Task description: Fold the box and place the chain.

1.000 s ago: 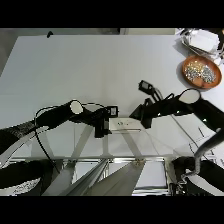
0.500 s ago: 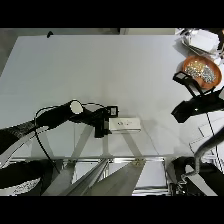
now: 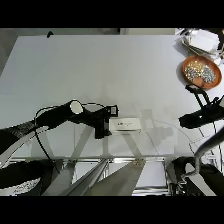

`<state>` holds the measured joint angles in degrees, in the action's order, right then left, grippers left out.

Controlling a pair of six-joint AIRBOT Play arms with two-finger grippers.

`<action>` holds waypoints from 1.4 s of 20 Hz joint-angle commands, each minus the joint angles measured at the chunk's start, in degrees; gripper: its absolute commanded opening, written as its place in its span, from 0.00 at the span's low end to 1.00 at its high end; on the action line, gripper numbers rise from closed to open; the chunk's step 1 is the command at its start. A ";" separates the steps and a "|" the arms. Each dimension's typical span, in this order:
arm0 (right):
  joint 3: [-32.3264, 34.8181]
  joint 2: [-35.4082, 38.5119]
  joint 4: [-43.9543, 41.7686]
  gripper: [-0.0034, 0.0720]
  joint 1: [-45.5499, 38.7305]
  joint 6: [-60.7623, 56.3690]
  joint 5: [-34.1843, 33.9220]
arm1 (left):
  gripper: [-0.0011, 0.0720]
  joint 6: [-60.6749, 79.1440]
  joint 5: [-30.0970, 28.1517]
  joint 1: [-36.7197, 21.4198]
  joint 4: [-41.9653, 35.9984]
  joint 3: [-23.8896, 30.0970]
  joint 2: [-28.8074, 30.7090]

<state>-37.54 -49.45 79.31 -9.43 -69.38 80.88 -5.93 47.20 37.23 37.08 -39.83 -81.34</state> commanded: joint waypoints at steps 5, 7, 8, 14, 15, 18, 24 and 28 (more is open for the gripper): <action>0.46 0.04 -4.79 0.07 -0.33 -1.29 -0.37 | 0.02 -0.42 -1.25 -0.13 0.02 -0.02 1.27; 0.46 0.04 -4.79 0.07 -0.33 -1.29 -0.39 | 0.02 -3.78 -3.48 -0.13 0.85 -0.02 4.22; 0.46 0.04 -4.76 0.07 -0.33 -1.29 -0.42 | 0.02 -6.19 -5.22 -0.20 2.58 -0.02 6.34; 0.44 0.04 -4.76 0.07 -0.33 -1.27 -1.60 | 0.02 -24.85 -10.29 -12.61 14.91 -0.02 20.94; 0.46 0.04 -4.76 0.07 -0.33 -1.27 -1.79 | 0.01 -27.30 -10.34 -16.11 16.52 -0.02 22.95; 0.46 0.04 -4.79 0.07 -0.33 -1.27 -2.45 | 0.01 -37.86 -10.36 -28.33 25.57 -0.02 27.10; 0.46 0.04 -4.79 0.07 -0.33 -1.11 -2.51 | 0.01 -49.79 -9.22 -51.87 36.48 0.00 27.96; 0.46 0.04 -4.79 0.07 -0.33 -1.11 -3.37 | 0.01 -52.89 -7.52 -63.04 37.42 0.02 27.96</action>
<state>-37.10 -49.45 74.54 -9.74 -70.54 78.13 -54.52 38.52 -17.91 72.05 -39.79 -53.60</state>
